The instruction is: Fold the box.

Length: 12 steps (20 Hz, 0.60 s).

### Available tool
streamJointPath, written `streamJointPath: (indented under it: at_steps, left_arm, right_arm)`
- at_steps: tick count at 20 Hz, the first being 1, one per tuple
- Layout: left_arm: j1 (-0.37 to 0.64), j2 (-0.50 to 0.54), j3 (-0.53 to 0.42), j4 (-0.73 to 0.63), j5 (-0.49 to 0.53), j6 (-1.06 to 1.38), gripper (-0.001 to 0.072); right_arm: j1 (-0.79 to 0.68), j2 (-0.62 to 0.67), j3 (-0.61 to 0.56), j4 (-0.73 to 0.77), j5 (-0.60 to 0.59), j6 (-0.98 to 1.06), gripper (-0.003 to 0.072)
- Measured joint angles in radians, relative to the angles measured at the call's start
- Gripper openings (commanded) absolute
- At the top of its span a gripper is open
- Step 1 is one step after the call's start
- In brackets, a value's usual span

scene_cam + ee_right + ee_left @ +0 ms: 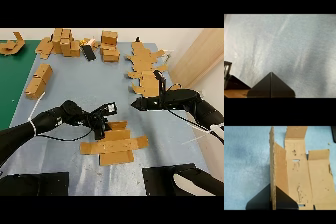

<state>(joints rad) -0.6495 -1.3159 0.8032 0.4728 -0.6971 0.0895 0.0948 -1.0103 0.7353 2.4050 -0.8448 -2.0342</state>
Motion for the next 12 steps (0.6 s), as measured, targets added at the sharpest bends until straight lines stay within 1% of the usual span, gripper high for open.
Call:
streamJointPath:
  at_steps: [2,7,9,12]
  left_arm:
    - [0.000,0.026,-0.001,0.008,0.031,0.021,0.0013]
    - [0.003,0.072,0.000,0.016,0.167,0.111,0.0013]
    - [0.005,0.077,0.000,0.018,0.175,0.127,0.0013]
    - [0.005,0.078,0.000,0.019,0.136,0.123,0.0013]
  right_arm:
    - [0.000,0.000,0.000,0.000,0.000,0.000,0.0005]
    - [0.001,0.000,0.000,0.005,0.002,0.000,0.0005]
    - [0.003,0.000,0.000,0.011,0.004,0.000,0.0005]
    - [0.026,0.000,0.000,0.016,0.021,0.000,0.0005]
